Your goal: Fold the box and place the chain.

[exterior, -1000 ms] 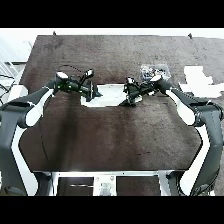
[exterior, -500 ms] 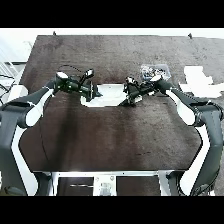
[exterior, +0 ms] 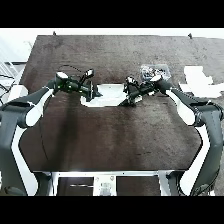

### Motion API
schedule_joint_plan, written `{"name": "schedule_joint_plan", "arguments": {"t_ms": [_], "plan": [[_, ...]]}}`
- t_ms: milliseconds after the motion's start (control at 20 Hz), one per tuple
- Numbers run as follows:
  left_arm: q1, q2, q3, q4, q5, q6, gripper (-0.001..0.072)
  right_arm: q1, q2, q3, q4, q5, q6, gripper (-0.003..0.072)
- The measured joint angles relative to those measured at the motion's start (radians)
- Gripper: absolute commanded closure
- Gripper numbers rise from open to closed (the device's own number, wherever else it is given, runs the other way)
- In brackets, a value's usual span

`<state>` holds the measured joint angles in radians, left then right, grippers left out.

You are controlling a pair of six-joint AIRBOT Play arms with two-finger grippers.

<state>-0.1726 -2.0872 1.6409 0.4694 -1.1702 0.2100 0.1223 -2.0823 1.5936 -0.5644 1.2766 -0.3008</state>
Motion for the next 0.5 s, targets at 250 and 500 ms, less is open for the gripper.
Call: {"name": "schedule_joint_plan", "arguments": {"t_ms": [250, 500], "plan": [[0.0, 0.0, 0.0, -0.001, 0.0, 0.0, 0.0689, 0.0, 0.0, 0.0, 0.0, 0.0, 0.0, 0.0095], [-0.002, -0.003, 0.0, 0.016, -0.014, 0.002, 0.0287, 0.001, 0.0, 0.0, 0.003, -0.005, 0.002, 0.0095]]}}
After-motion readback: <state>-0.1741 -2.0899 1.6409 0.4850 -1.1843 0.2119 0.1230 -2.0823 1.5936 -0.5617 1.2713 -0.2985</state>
